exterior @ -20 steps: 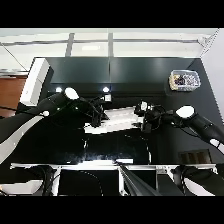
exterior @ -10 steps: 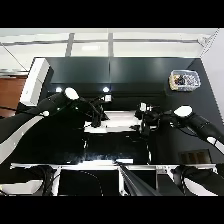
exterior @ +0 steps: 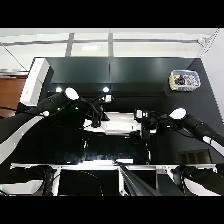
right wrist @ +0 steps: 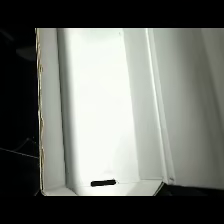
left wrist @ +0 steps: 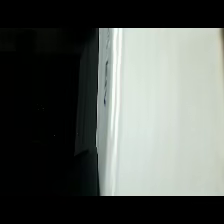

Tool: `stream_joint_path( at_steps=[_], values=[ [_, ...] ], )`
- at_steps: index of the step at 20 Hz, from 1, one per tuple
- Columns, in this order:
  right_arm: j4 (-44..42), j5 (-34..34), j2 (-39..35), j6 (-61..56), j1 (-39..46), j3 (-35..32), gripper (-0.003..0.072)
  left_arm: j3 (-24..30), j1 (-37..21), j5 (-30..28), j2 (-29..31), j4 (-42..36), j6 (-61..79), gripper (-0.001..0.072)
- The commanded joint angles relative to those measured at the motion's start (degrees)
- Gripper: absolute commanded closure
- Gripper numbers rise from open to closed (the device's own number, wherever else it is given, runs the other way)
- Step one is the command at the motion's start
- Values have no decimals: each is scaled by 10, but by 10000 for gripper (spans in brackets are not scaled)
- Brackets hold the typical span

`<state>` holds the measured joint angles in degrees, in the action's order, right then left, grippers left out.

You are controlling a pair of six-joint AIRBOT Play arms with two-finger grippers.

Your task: Fold the box and place the chain.

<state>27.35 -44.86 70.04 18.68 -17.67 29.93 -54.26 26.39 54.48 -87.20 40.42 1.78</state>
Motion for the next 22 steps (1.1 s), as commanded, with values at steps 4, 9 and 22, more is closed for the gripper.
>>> stream_joint_path(
  at_steps=[4,9,22],
  values=[
    [8,16,9,-2,-8,0,48,0,-1,-1,0,0,0,682],
    [8,16,9,-3,-8,0,48,0,-1,-1,0,0,0,682],
    [55,51,12,-44,-35,0,48,0,-1,-3,0,0,0,682]
  ],
)
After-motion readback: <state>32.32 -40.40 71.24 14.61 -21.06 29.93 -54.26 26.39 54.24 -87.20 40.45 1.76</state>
